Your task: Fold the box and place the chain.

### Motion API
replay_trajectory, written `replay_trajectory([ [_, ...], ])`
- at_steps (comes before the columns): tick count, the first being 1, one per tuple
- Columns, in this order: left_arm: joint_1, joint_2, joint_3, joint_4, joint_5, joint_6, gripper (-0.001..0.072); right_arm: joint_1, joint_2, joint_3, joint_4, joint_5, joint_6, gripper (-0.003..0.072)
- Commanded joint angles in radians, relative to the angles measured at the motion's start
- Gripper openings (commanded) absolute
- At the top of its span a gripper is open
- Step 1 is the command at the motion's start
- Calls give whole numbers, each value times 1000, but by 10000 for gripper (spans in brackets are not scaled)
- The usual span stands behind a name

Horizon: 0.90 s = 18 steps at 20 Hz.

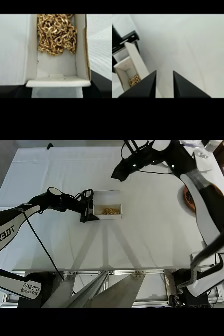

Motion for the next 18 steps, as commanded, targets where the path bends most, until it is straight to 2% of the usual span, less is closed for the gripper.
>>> replay_trajectory([
  [1, 1, 0, 1, 0, 0, 0, 393, -4, -117, 61, -5, 111, 85, 165],
  [5, 1, 0, 1, 0, 0, 0, 393, 2, -131, 61, 81, 145, -10, 176],
  [10, 1, 0, 1, 0, 0, 0, 393, 53, -123, 60, 69, 196, -96, 169],
  [13, 1, 0, 1, 0, 0, 0, 393, 102, -109, 60, 28, 210, -110, 166],
  [15, 1, 0, 1, 0, 0, 0, 393, 131, -87, 59, -56, 246, -110, 166],
  [18, 1, 0, 1, 0, 0, 0, 393, 146, -58, 50, -111, 238, -109, 167],
])
